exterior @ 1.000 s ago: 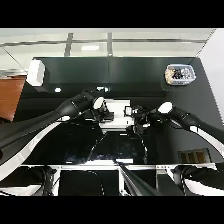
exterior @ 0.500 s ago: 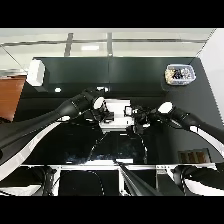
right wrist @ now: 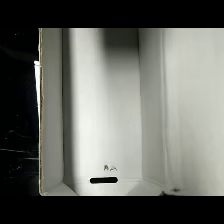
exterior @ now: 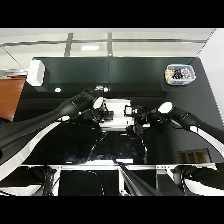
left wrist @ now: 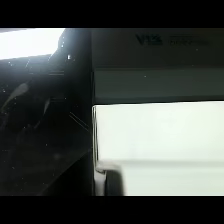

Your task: Fold the box and place the chain.

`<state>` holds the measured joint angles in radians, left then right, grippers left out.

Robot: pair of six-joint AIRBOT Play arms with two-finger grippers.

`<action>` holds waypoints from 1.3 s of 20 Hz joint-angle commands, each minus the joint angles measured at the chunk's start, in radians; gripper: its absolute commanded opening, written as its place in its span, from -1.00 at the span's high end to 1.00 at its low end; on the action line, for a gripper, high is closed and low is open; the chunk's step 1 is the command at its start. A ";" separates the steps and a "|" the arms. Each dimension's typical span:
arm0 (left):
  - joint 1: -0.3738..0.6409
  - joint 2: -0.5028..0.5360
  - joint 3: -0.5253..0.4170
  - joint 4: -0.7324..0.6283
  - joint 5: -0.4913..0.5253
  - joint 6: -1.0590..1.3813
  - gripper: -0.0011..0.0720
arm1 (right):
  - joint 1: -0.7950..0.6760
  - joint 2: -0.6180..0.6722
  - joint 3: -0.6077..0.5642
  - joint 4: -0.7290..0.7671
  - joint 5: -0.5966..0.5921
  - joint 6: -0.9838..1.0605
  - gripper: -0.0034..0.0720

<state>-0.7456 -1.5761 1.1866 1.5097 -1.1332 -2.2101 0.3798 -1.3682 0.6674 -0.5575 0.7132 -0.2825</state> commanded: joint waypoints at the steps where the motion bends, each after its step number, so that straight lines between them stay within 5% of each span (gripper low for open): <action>1: 0.000 0.000 0.000 -0.001 0.001 0.002 0.91 | 0.000 0.002 0.000 0.006 -0.012 0.004 -0.83; 7: 0.000 0.000 0.000 -0.001 0.001 0.003 0.91 | -0.024 0.092 0.007 -0.157 0.073 0.103 -0.85; 14: 0.000 0.000 0.000 -0.003 -0.001 0.003 0.91 | -0.039 0.113 0.006 -0.174 0.097 0.102 -0.84; 16: 0.000 0.000 0.000 -0.003 -0.001 0.003 0.91 | -0.038 0.113 0.006 -0.172 0.127 0.103 -0.63; 18: 0.000 0.000 0.000 -0.003 -0.001 0.003 0.91 | -0.038 0.113 0.006 -0.172 0.166 0.103 0.33; 26: 0.000 0.000 0.000 -0.004 -0.001 0.003 0.91 | 0.027 0.049 0.003 0.055 0.047 0.103 0.43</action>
<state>-0.7448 -1.5757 1.1866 1.5188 -1.1446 -2.2059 0.3813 -1.2926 0.6712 -0.5884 0.8196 -0.1814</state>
